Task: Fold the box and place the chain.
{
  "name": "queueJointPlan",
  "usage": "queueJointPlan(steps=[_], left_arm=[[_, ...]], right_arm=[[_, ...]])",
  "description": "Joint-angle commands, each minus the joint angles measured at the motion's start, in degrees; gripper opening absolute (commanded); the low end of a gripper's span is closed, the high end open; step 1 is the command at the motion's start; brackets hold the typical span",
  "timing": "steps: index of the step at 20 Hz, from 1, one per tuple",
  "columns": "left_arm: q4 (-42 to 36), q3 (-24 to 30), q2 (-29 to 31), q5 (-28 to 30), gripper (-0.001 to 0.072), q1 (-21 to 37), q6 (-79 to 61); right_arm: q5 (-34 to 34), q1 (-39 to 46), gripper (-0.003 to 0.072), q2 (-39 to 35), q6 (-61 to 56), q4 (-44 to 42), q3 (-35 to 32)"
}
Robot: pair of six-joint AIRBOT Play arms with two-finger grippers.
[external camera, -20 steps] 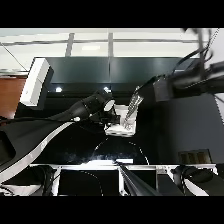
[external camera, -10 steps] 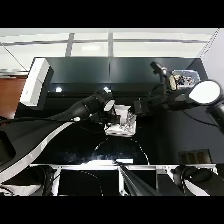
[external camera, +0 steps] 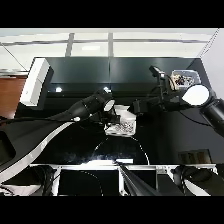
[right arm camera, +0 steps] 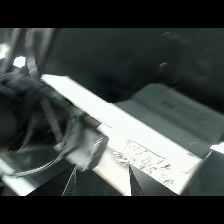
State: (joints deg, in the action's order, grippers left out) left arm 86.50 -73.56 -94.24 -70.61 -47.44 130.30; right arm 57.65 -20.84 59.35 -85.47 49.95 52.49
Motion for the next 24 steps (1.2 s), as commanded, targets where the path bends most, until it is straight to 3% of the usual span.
queueJointPlan(steps=[1,5,9,10,12,16,21,24], left_arm=[[-0.33,-0.04,0.02,-0.55,0.0029,0.04,-1.77],[-0.48,-0.83,0.02,-0.50,0.0030,0.04,0.68],[-0.50,-1.95,0.02,-0.39,0.0030,0.04,1.81],[-0.76,-1.95,0.02,-0.57,0.0067,0.02,2.36],[-2.21,-2.19,0.04,-0.61,0.0395,0.02,2.60],[-0.31,-5.44,1.66,-3.91,0.0410,0.04,-11.02],[6.05,-4.92,12.31,-13.94,0.0409,2.51,-30.45],[4.22,1.27,21.92,-8.85,0.0409,9.66,-35.89]], right_arm=[[1.38,6.14,0.0390,-0.90,2.19,2.69,1.03],[4.61,15.06,0.0390,-4.24,4.76,2.64,1.31],[6.71,18.86,0.0390,-5.53,6.23,2.62,1.29],[6.62,18.93,0.0390,-5.53,6.25,2.62,1.31],[6.64,18.93,0.0390,-5.53,6.23,2.60,1.31],[7.87,18.93,0.0390,-5.57,6.08,0.83,1.31],[9.03,18.93,0.0390,-5.73,5.97,0.87,1.31],[9.35,18.93,0.0390,-5.75,5.46,0.92,1.31]])
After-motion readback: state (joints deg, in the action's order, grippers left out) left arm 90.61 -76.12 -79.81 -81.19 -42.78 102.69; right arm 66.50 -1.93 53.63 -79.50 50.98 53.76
